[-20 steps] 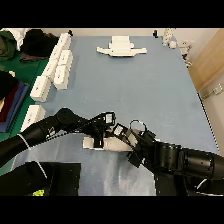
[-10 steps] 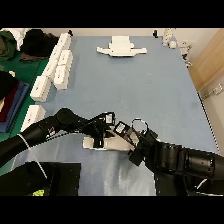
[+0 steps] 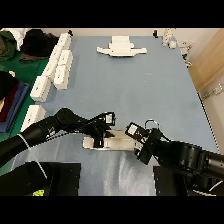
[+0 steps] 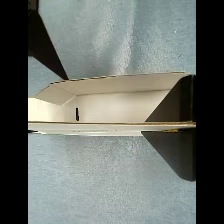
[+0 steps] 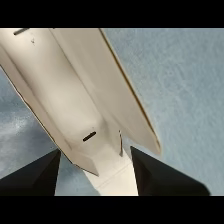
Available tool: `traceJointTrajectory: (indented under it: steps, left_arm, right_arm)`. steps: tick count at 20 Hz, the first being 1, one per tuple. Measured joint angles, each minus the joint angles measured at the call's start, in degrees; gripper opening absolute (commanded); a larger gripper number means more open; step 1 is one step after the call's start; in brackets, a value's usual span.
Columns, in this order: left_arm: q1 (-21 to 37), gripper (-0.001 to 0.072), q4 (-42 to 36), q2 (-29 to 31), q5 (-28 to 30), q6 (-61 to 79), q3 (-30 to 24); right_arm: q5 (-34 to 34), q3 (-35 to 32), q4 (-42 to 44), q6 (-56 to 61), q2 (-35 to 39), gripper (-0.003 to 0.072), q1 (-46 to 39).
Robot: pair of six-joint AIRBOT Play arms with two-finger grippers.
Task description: Fold the box.
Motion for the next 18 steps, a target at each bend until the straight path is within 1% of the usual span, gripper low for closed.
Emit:
traceJointTrajectory:
  steps: [2,4,9,11,13,15,18]
  left_arm:
    - [0.0,0.0016,0.0,0.0,-0.02,0.02,0.0]
    - [0.0,0.0016,0.0,0.0,-0.02,0.0,0.0]
    - [0.0,0.0016,0.0,0.0,0.0,0.0,0.0]
    - [0.0,0.0016,0.0,0.0,0.0,0.0,0.0]
    - [0.0,0.0016,-0.02,0.0,0.0,0.0,0.0]
    - [0.0,0.0016,0.0,0.0,-0.09,0.0,0.0]
    - [0.0,0.0016,0.0,0.0,-0.2,0.0,0.0]
  right_arm:
    - [2.91,-2.05,2.97,-5.86,1.55,0.0669,-3.56]
    - [4.87,-3.19,8.5,-14.86,2.36,0.0669,-8.04]
    - [6.8,-4.22,28.57,-45.46,2.45,0.067,-22.18]
    - [7.02,-4.35,36.7,-57.96,1.22,0.067,-27.04]
    - [7.08,-4.39,43.43,-67.71,-0.68,0.067,-30.14]
    - [6.01,-4.44,47.95,-73.75,-2.93,0.067,-31.8]
    - [3.56,-4.44,51.6,-79.34,-5.53,0.0669,-32.96]
